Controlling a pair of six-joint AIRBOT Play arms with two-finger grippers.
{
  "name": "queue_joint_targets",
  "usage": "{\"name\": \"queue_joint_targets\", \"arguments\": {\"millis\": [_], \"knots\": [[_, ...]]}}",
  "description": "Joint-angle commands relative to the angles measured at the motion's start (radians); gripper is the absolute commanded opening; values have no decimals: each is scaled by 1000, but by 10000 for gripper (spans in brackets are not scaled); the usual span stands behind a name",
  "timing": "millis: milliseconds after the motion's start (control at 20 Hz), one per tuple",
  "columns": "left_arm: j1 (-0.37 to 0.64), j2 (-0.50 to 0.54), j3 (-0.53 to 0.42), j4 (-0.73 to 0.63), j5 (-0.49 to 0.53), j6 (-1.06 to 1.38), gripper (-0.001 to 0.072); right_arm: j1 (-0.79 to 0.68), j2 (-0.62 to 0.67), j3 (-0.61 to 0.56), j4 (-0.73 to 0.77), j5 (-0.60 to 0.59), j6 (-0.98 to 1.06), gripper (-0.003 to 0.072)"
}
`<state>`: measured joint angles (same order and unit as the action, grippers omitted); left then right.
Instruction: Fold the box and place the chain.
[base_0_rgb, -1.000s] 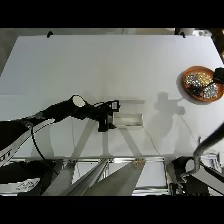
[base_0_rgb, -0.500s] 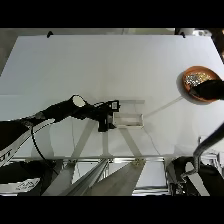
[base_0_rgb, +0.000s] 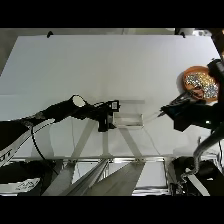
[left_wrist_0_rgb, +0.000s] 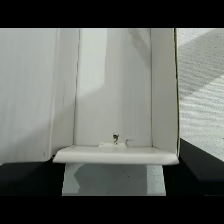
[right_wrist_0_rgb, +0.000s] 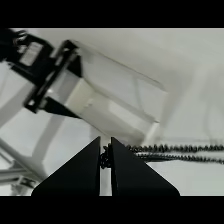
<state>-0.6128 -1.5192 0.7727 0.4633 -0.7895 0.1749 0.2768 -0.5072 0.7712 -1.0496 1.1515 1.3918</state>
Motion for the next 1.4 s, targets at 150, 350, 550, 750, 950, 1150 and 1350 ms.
{"name": "queue_joint_targets", "arguments": {"millis": [150, 350, 550, 750, 950, 1150, 1350], "knots": [[0, 1, 0, 0, 0, 0, 396, 349, -219, -60, -20, -347, 96, 19], [0, 1, 0, 0, 0, 0, 396, 459, -414, -60, -22, -382, 130, 20], [0, 1, 0, 0, 0, 0, 396, 460, -490, -60, -65, -416, 210, 20], [0, 1, 0, 0, 0, 0, 396, 460, -537, -62, -128, -428, 288, 21], [0, 1, 0, 0, 0, 0, 396, 460, -595, -62, -133, -459, 287, 244], [0, 1, 0, 0, 0, 0, 396, 446, -595, -62, -131, -476, 287, 255], [0, 1, 0, 0, 0, 0, 396, 359, -515, -62, -130, -380, 286, 255]]}}
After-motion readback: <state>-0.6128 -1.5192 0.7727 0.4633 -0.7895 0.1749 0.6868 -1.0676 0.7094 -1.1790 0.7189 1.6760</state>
